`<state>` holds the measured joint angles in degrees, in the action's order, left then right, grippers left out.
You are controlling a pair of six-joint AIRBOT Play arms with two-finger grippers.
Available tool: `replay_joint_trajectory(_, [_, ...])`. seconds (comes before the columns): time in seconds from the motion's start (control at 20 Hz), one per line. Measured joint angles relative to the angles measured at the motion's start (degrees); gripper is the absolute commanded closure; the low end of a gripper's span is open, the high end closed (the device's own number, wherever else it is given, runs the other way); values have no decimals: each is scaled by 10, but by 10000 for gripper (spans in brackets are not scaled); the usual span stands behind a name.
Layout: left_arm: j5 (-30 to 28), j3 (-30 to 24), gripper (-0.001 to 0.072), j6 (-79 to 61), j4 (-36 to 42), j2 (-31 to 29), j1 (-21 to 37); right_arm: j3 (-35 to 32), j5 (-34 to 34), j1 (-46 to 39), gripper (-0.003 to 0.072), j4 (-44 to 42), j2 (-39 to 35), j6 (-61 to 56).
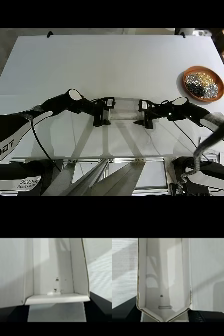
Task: Fold the box and place the chain.
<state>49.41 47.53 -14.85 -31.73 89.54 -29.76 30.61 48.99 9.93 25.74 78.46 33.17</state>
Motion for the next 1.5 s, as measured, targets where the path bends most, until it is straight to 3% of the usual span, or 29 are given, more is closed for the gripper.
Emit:
replay_joint_trajectory(0.4, [1,-4,26,-7,22,0,-2,0,0,0,240,0,0,0])
replay_joint_trajectory(0.45, [-1,-4,79,-7,24,0,-3,0,-1,0,240,0,0,-1])
replay_joint_trajectory(0.55, [-5,-5,105,-8,27,0,-6,0,-1,0,240,0,0,-1])
replay_joint_trajectory(0.6, [-7,-5,191,-8,28,0,-6,0,-1,0,240,0,0,-1])
replay_joint_trajectory(0.65, [-9,-5,231,-7,30,0,-7,0,0,0,240,-1,0,-2])
replay_joint_trajectory(0.75, [-10,-7,269,-7,30,0,-8,0,-1,0,240,0,0,-1])
replay_joint_trajectory(1.5, [-21,-26,259,-3,30,-1,-12,0,-1,0,240,-1,0,-1])
